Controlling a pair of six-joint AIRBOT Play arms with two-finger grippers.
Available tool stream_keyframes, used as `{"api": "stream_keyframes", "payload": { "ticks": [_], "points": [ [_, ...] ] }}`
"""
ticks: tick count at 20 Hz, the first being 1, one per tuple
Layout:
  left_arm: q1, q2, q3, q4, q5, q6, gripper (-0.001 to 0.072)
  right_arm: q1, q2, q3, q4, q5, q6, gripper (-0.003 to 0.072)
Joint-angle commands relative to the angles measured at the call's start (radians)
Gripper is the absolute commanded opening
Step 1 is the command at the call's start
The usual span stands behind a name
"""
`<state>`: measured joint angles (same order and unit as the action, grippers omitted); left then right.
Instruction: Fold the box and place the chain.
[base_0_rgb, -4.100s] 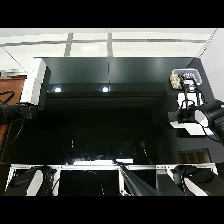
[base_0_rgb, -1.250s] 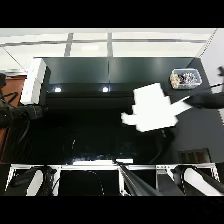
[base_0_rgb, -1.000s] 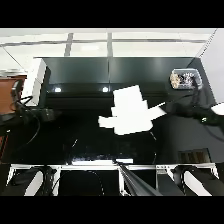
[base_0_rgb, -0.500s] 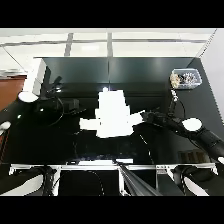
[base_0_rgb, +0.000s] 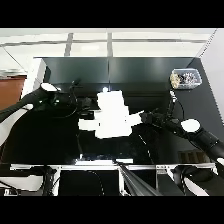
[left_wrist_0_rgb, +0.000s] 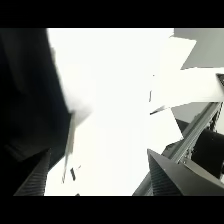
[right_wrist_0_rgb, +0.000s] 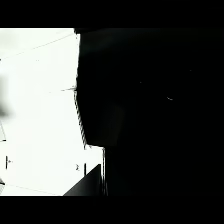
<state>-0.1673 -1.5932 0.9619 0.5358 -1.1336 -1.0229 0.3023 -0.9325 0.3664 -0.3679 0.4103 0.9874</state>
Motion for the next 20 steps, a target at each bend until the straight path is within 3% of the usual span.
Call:
{"api": "stream_keyframes", "payload": {
  "ticks": [1, 3, 6, 8, 11, 13, 15, 16, 17, 18, 19, 20],
  "points": [
    [-0.040, -0.095, 0.095, -0.002, -0.013, 0.027, 0.0715, 0.001, 0.001, 0.000, 0.001, 0.011, 0.000, 0.0011],
    [-0.040, -0.146, 0.158, -0.002, -0.044, 0.024, 0.0713, 0.001, 0.001, 0.000, 0.001, 0.012, 0.000, 0.0011],
    [-0.040, -0.234, 0.256, -0.001, -0.230, 0.086, 0.0669, 0.001, 0.001, 0.000, 0.000, 0.012, 0.000, 0.0011],
    [-0.040, -0.282, 0.310, 0.003, -0.347, 0.152, 0.0564, 0.002, 0.001, 0.000, 0.001, 0.013, 0.000, 0.0011],
    [-0.055, -0.314, 0.364, 0.037, -0.424, 0.271, 0.0442, 0.001, 0.001, 0.000, 0.000, 0.013, 0.000, 0.0012],
    [-0.076, -0.325, 0.391, 0.086, -0.447, 0.322, 0.0314, 0.001, 0.001, 0.000, 0.000, 0.013, 0.000, 0.0011],
    [-0.097, -0.328, 0.406, 0.133, -0.444, 0.349, 0.0238, 0.001, 0.001, 0.000, -0.005, 0.014, -0.001, 0.0011],
    [-0.106, -0.328, 0.414, 0.145, -0.440, 0.377, 0.0103, 0.001, 0.001, 0.000, -0.012, 0.016, -0.001, 0.0012],
    [-0.106, -0.328, 0.421, 0.143, -0.438, 0.392, 0.0024, 0.001, 0.001, 0.000, -0.021, 0.019, 0.000, 0.0023],
    [-0.106, -0.328, 0.429, 0.140, -0.436, 0.392, 0.0023, 0.001, 0.001, 0.000, -0.036, 0.029, 0.000, 0.0202],
    [-0.103, -0.328, 0.439, 0.141, -0.434, 0.391, 0.0023, 0.001, 0.001, 0.001, -0.060, 0.043, -0.001, 0.0538],
    [-0.100, -0.328, 0.451, 0.141, -0.435, 0.390, 0.0022, -0.003, 0.001, 0.005, -0.100, 0.067, 0.000, 0.0698]
  ]
}}
